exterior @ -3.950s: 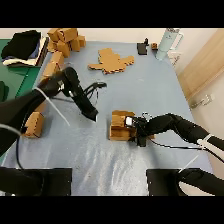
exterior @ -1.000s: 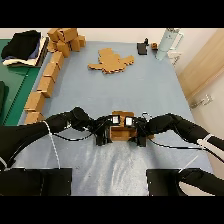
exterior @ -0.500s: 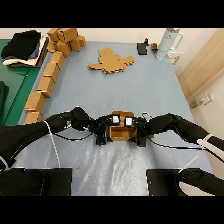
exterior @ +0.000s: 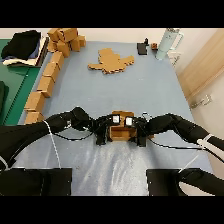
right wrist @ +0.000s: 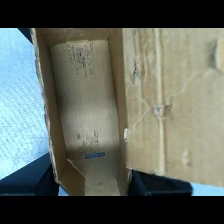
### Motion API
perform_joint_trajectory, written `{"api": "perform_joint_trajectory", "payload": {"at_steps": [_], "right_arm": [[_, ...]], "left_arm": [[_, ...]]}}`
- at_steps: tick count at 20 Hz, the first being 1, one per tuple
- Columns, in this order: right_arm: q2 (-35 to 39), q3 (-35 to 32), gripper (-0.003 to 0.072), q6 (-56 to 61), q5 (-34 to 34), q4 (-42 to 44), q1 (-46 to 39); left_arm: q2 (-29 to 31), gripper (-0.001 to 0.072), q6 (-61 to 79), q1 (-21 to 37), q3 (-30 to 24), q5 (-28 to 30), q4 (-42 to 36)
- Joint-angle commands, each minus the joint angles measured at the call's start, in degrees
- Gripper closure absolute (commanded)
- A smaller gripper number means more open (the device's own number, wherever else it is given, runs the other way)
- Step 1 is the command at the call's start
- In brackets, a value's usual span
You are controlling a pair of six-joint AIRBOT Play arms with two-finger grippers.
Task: Fold the box.
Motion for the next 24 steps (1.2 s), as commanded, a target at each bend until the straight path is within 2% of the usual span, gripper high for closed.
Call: {"api": "perform_joint_trajectory", "payload": {"at_steps": [1,17,18,19,20,24], "right_arm": [[0.00,0.02,0.0206,-0.02,0.02,0.00,-0.02],[0.02,0.02,0.0206,0.00,-0.26,0.28,-0.02],[0.02,0.04,0.0189,-0.02,0.11,0.50,-0.02],[0.02,0.11,0.0113,0.04,0.90,1.60,-0.02],[0.20,0.17,-0.0034,0.02,0.85,1.46,-0.02],[2.05,0.13,-0.0034,2.43,-0.66,-0.90,-0.68]], "left_arm": [[0.00,0.0157,0.00,0.02,0.07,0.24,0.00],[0.00,0.0157,0.00,0.02,0.07,0.24,0.00],[0.00,0.0157,0.00,0.02,0.07,0.24,0.00],[0.00,0.0158,0.02,0.02,0.07,0.24,0.00],[0.00,0.0157,0.00,0.02,0.07,0.22,0.00],[0.00,0.0157,0.02,0.02,0.07,0.24,0.00]]}}
